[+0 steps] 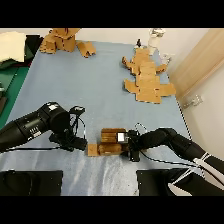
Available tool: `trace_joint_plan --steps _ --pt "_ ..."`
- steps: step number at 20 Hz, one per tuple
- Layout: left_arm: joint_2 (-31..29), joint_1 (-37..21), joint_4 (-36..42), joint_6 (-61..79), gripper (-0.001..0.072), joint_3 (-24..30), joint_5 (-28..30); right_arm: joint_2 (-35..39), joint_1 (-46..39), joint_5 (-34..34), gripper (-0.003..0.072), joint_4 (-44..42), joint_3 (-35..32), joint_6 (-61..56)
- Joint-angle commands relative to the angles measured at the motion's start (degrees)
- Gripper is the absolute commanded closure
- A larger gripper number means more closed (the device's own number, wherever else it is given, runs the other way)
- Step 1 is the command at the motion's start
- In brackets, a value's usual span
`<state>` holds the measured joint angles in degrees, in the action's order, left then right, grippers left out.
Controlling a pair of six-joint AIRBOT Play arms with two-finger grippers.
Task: Fold the box.
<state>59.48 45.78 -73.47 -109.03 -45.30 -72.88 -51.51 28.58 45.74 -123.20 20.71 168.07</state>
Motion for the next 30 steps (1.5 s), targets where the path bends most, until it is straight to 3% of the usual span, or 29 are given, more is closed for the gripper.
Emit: trace_joint_plan --steps 1,4,11,17,24,30 --pt "-0.76 -7.34 17.68 18.10 0.0696 5.99 6.49 0.04 0.07 0.00 0.0246 0.00 0.04 -0.02" --pt "-0.76 -10.64 24.24 22.67 0.0696 9.11 9.38 0.04 0.07 0.00 0.0246 0.00 0.04 -0.02" --pt "2.40 -10.40 23.71 19.21 0.0696 10.69 17.00 0.04 0.07 0.00 0.0246 0.00 0.04 -0.02" --pt "7.65 -9.55 23.93 17.90 0.0697 10.75 18.40 0.04 0.07 0.00 0.0246 0.00 0.04 -0.02" --pt "7.89 -4.74 29.92 18.64 0.0697 10.71 23.34 0.04 0.07 0.00 0.0246 0.00 0.04 -0.02" --pt "6.78 -4.42 32.94 18.62 0.0696 10.32 22.69 0.04 0.07 0.00 0.0247 0.00 0.04 -0.02"
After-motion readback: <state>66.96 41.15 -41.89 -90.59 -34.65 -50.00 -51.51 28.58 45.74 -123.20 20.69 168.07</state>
